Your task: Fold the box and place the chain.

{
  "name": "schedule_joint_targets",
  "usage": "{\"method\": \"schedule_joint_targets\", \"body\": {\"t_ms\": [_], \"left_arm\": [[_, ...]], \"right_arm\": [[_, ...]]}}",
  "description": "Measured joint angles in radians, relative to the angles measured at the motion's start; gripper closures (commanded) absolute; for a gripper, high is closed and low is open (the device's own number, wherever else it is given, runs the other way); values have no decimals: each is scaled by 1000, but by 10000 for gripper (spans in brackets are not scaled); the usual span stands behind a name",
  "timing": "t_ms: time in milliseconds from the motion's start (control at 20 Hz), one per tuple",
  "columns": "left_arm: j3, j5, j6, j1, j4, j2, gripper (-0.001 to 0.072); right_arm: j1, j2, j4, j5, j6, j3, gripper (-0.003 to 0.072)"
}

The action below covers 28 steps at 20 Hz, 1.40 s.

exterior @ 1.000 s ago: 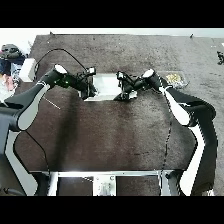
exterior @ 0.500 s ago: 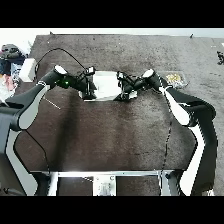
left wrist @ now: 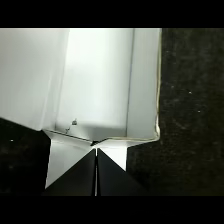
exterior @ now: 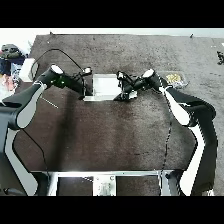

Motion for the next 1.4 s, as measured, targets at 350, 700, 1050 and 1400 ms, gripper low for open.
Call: {"method": "schedule_joint_targets", "body": {"t_ms": [350,700,1050,1400], "left_arm": [[61,5,-217,35,-16,112,703],[34,3,-582,142,-11,257,702],[-193,34,-768,243,-66,278,700],[-360,143,-823,244,-115,272,701]], "right_arm": [[0,0,0,0,0,0,179],[0,0,0,0,0,0,179],[0,0,0,0,0,0,179],[0,0,0,0,-1,0,179]]}}
